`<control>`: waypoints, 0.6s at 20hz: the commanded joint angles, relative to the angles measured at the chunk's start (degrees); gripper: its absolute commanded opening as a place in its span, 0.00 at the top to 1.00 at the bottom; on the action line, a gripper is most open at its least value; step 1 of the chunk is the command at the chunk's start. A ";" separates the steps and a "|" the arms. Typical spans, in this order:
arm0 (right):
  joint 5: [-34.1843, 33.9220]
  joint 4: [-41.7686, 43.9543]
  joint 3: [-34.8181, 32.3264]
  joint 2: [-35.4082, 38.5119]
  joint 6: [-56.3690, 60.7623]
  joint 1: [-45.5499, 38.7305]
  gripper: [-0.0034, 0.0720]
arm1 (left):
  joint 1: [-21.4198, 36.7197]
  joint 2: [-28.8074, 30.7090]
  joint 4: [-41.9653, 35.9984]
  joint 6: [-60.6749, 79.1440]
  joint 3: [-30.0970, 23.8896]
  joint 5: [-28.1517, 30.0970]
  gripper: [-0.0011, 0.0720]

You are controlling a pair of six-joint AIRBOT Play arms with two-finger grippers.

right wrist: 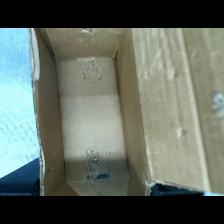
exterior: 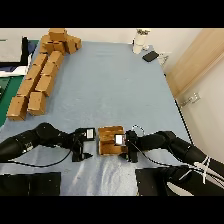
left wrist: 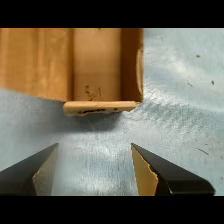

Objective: Fold the box.

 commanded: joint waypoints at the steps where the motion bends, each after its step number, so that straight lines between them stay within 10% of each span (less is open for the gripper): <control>1: 0.02 0.00 0.07 0.02 0.02 -0.02 0.16 | -4.15 -2.95 -2.93 5.46 -0.63 5.42 0.04; 12: 0.00 0.00 0.07 0.02 0.02 -0.02 0.16 | -8.46 -6.23 -8.48 5.46 1.16 9.01 0.04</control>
